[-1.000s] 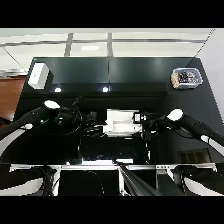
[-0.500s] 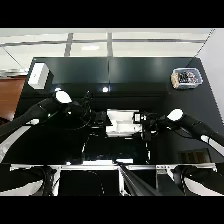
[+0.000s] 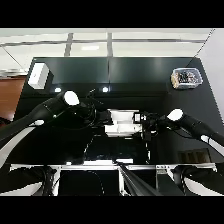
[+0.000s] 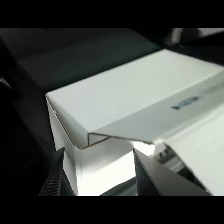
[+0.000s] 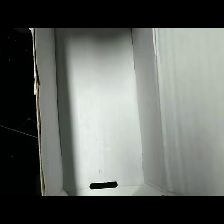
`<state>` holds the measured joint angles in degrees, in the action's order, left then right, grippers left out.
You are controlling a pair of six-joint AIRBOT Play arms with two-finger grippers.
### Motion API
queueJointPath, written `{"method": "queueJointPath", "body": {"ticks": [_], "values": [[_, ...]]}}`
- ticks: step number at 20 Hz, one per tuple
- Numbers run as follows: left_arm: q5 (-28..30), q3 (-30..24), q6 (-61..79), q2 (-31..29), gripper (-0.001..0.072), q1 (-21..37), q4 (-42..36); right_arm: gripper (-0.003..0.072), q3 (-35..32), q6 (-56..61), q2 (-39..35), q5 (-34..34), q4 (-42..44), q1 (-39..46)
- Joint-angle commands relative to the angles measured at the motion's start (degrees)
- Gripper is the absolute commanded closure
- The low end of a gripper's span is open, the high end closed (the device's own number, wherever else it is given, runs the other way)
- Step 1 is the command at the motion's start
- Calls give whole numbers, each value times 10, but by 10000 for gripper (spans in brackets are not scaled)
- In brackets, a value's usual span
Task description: Fold the box and place the chain.
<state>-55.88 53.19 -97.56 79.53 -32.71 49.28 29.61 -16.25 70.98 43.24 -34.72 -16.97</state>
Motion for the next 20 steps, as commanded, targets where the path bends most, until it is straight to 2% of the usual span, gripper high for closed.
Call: {"method": "queueJointPath", "body": {"ticks": [1,4,5,6,14,15,19,20], "values": [[37,21,-121,1,225,-42,104,588,0,0,0,0,0,-1],[37,35,-170,1,230,-71,168,589,0,0,0,0,0,-1],[34,40,-172,1,314,-76,170,588,0,0,0,0,0,-1],[30,44,-172,1,324,-80,174,588,0,0,0,0,0,-1],[-8,52,-254,8,327,-96,255,588,0,0,0,0,0,-1],[-19,59,-262,16,348,-102,272,588,0,0,0,0,0,-1],[-52,93,-304,44,351,-132,337,588,0,0,0,0,0,-1],[-62,99,-314,52,404,-139,343,588,0,0,0,0,0,-1]]}}
